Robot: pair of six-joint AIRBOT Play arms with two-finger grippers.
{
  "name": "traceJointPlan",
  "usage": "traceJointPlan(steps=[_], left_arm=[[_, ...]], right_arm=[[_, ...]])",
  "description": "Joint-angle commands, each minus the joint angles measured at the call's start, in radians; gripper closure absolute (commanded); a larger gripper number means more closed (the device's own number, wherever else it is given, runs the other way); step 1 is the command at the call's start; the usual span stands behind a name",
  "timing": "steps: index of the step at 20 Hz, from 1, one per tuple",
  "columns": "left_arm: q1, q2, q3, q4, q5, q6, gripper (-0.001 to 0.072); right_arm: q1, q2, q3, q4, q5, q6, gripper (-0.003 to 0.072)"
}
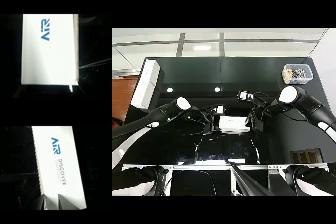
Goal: Fold the box and place the chain.
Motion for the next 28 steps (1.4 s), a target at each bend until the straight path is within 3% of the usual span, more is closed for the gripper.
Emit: traceJointPlan(steps=[1,11,15,16,17,18,20,23,28], left_arm=[[-0.001,0.0,0.0,0.0,0.0,0.0,0.0351],[-0.001,0.0,0.0,0.0,0.001,0.0,0.0351],[-0.001,0.0,0.0,0.0,0.002,0.0,0.0351],[-0.001,0.0,0.0,0.0,0.002,0.0,0.0351],[-0.001,0.0,0.0,0.0,0.002,0.0,0.0351],[-0.001,0.0,0.0,0.0,0.002,0.0,0.0351],[-0.001,0.0,0.0,0.0,0.002,0.0,0.0351],[-0.001,0.0,0.0,0.0,0.001,0.0,0.0351],[-0.001,0.0,0.0,0.0,0.001,0.0,0.0351]], right_arm=[[0.0,-0.003,0.0,0.003,0.006,0.003,0.0473],[0.024,-0.009,-0.013,0.014,0.01,0.015,0.0474],[-0.053,0.069,0.01,0.036,0.056,0.319,0.0485],[-0.093,0.073,0.002,0.048,0.112,0.423,0.0497],[-0.124,0.073,-0.023,0.095,0.161,0.468,0.0684],[-0.149,0.073,-0.068,0.185,0.187,0.467,0.0675],[-0.158,0.072,-0.166,0.371,0.135,0.455,0.0675],[-0.14,0.068,-0.253,0.577,-0.033,0.457,0.0675],[-0.098,0.046,-0.264,0.598,-0.211,0.497,0.0675]])
